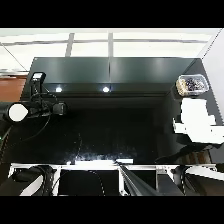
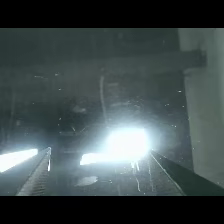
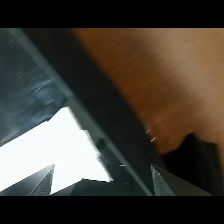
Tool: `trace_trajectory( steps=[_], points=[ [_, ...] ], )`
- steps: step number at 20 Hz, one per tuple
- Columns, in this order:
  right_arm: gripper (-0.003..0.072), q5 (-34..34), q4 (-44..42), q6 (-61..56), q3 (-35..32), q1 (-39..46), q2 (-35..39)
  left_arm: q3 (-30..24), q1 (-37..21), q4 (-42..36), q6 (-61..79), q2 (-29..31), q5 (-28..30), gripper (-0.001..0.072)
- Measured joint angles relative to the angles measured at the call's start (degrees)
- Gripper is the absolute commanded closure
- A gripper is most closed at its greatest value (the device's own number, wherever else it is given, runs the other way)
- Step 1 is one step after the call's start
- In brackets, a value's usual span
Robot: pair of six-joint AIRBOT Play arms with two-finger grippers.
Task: Fold the box and place the chain.
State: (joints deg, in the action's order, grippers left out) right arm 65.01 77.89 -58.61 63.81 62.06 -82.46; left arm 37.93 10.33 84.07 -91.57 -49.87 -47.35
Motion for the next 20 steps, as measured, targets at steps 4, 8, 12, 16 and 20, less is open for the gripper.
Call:
trace_trajectory(
  steps=[4,8,12,16,20],
  points=[
    [0.0193,2.49,-2.62,6.51,1.70,-1.51,-3.54,0.22,0.57,1.42,-1.66,-0.50,-0.79,-0.0001],
    [0.0676,2.71,-4.13,10.29,2.16,-4.09,-4.68,0.24,0.72,1.79,-2.08,-0.63,-0.85,-0.0001],
    [0.0676,5.75,-5.18,11.76,2.27,-5.81,-4.76,0.24,0.74,1.97,-2.27,-0.63,-0.85,-0.0001],
    [0.0676,12.63,-10.97,12.31,2.08,-6.88,-4.31,0.24,0.74,2.01,-2.27,-0.66,-0.83,0.0000],
    [0.0676,17.92,-21.40,12.76,-2.29,-10.25,-0.90,0.26,0.74,2.03,-2.29,-0.66,-0.76,0.0001]
  ],
)
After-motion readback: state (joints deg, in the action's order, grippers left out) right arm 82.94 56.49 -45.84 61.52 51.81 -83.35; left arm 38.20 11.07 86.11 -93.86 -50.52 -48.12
